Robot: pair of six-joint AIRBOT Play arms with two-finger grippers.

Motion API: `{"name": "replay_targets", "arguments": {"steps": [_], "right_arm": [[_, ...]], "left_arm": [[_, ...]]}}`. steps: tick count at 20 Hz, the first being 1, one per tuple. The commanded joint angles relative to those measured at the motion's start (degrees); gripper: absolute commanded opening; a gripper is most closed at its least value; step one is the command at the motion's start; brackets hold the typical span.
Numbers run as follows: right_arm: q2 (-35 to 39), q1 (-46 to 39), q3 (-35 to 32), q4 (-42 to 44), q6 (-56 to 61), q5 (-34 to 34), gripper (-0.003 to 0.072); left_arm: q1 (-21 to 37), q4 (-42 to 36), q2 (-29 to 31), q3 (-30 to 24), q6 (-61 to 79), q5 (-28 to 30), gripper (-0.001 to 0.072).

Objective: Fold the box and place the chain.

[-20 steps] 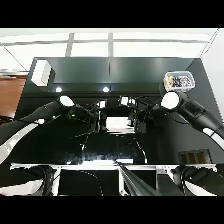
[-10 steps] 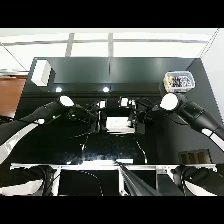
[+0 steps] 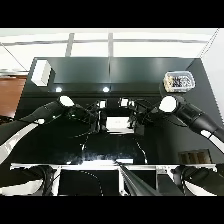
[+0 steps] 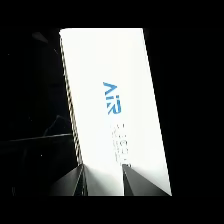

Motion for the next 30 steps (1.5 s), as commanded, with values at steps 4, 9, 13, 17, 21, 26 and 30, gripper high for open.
{"name": "replay_targets", "arguments": {"steps": [4,9,13,17,21,26,30], "right_arm": [[3.9,-4.1,1.8,0.5,15.3,6.0,0.0218],[2.3,-13.7,-8.0,23.5,22.5,9.0,-0.0002],[-2.8,-12.9,-9.5,38.0,19.3,5.6,-0.0001],[-7.2,-11.1,-9.5,37.5,21.2,1.7,0.0001],[-7.6,-11.0,-9.6,29.1,26.2,-0.9,0.0001],[-7.6,-11.1,-9.5,27.6,26.6,-1.1,0.0001],[-6.3,-12.4,-5.7,27.8,25.3,6.5,0.0001]], "left_arm": [[0.0,0.0,0.0,0.0,0.1,-0.1,0.0504],[0.0,0.0,-0.1,0.0,0.1,-0.1,0.0504],[0.0,0.0,-0.1,0.0,0.1,-0.2,0.0504],[0.0,0.0,-0.1,0.0,0.1,-0.2,0.0503],[-0.1,0.0,-0.1,0.0,0.1,-0.2,0.0503],[-0.1,0.0,-0.1,0.0,0.1,-0.2,0.0504],[0.0,0.3,0.0,0.0,0.1,-0.6,0.0504]]}}
